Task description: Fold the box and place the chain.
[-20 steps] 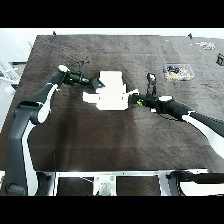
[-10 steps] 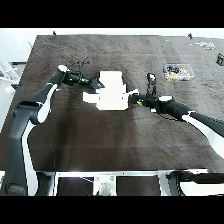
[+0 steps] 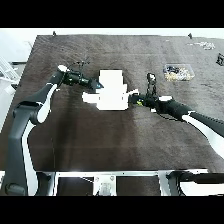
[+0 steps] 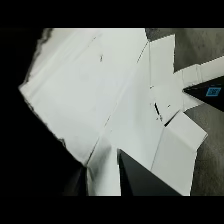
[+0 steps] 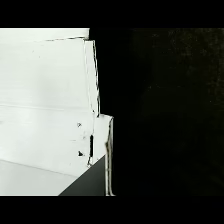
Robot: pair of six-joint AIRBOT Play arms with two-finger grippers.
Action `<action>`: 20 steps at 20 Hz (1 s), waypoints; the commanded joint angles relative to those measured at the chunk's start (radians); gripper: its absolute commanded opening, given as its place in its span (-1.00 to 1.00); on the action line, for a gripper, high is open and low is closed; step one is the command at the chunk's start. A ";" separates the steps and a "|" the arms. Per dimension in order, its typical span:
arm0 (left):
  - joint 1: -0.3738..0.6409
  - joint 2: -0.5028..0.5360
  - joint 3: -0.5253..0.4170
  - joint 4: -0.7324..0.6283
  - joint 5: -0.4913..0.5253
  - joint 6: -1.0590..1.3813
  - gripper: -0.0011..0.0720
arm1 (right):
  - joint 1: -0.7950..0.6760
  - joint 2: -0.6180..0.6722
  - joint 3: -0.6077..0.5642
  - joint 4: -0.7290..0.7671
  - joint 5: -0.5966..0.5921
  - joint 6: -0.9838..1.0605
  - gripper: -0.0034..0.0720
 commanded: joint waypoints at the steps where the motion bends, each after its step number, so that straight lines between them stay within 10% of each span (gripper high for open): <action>1: 0.000 0.000 0.001 0.001 0.002 0.011 -0.32 | 0.000 0.000 0.000 0.000 0.000 0.000 -0.90; 15: 0.000 0.000 0.000 -0.012 0.000 0.108 -0.84 | 0.000 0.000 0.000 0.001 0.001 0.001 -0.87; 18: 0.000 0.000 0.000 -0.014 -0.023 0.191 -0.92 | -0.018 0.003 0.000 0.001 0.001 0.001 0.21; 20: 0.000 0.000 0.000 -0.019 -0.043 0.239 -0.92 | -0.052 0.016 0.001 0.000 0.000 0.000 0.21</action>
